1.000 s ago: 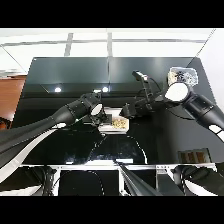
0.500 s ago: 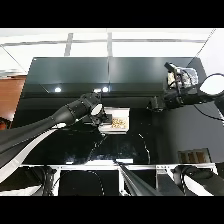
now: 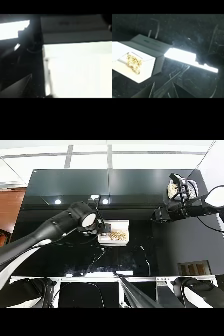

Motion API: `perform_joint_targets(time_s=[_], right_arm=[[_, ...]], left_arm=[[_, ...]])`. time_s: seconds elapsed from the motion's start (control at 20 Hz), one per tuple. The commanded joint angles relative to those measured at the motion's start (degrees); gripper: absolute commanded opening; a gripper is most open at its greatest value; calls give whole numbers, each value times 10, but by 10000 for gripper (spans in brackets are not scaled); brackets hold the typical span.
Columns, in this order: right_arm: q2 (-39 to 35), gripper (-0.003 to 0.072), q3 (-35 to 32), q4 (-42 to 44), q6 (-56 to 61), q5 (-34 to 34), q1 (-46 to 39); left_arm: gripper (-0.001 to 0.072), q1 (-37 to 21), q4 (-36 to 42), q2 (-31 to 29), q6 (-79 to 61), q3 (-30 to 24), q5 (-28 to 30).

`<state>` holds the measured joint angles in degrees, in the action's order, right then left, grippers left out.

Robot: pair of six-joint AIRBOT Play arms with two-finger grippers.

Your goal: Fold the box and place the chain.

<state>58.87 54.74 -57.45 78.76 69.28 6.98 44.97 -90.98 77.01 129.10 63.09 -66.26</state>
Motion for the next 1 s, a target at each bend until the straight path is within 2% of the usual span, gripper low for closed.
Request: perform_joint_targets(time_s=[0.0, 0.15, 0.25, 0.3, 0.4, 0.45, 0.55, 0.6, 0.65, 0.7, 0.75, 0.95], right_arm=[[0, 275, 0, -2, 0, -1, -1], [0, 275, 0, -2, 0, 0, -1], [0, 275, 0, -2, 0, 0, -1], [0, 275, 0, -2, 0, 0, -1], [0, 275, 0, -3, 0, -1, -1], [0, 275, 0, -2, 0, -2, -1], [0, 275, 0, -2, 0, -6, -1], [0, 276, 0, -3, 0, -9, -1], [0, 275, 0, -3, 0, -12, -1], [0, 276, 0, -3, 0, -12, -1], [0, 275, 0, -3, 0, -12, -1], [0, 275, 0, -2, 1, -12, -1]], left_arm=[[503, -5, -71, -68, -40, -6, -48], [503, -65, -82, -122, -68, -54, -90], [503, -135, -69, -163, -83, -104, -77], [503, -184, -34, -183, -107, -134, -61], [503, -281, 113, -212, -226, -197, 3], [502, -325, 233, -220, -348, -233, 37], [502, -379, 479, -215, -660, -291, 25], [502, -382, 535, -211, -823, -308, -8], [503, -366, 529, -208, -975, -315, -37], [527, -348, 504, -209, -1045, -322, -26], [707, -329, 490, -209, -1094, -329, 4], [716, -275, 483, -208, -1308, -332, 118]])
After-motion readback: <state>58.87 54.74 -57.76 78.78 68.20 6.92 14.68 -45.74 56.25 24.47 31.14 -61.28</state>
